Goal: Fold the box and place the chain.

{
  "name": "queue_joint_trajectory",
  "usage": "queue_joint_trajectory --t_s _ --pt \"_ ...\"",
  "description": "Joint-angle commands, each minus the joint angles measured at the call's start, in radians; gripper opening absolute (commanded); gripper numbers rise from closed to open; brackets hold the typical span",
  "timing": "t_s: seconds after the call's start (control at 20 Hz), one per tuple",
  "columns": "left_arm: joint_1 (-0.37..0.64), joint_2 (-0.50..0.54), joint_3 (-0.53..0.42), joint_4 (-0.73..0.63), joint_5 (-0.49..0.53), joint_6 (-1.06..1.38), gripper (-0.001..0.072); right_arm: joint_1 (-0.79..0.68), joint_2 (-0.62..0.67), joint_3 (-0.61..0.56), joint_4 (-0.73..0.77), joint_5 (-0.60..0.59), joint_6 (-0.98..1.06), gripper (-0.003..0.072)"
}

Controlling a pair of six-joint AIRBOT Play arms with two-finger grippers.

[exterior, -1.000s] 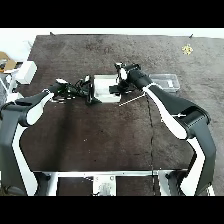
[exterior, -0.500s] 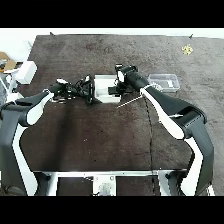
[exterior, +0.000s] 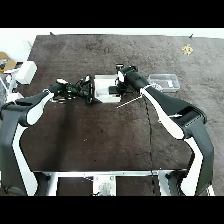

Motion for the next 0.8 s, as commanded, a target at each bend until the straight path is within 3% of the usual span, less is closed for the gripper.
queue_joint_trajectory --t_s 0.0,0.05,0.45,0.75 --pt "0.001 0.001 0.000 0.001 0.000 0.002 0.0275 0.001 0.000 0.000 0.000 -0.004 0.002 0.0159" --pt "0.001 0.001 0.000 0.001 0.000 0.002 0.0275 0.001 0.000 0.000 0.000 -0.004 0.001 0.0343" --pt "0.001 0.001 0.000 0.001 0.000 0.002 0.0275 -0.003 0.076 0.002 0.016 0.019 -0.058 0.0346" --pt "0.001 0.001 0.000 0.001 0.000 0.002 0.0275 -0.050 0.243 0.002 0.020 0.097 -0.315 0.0345"
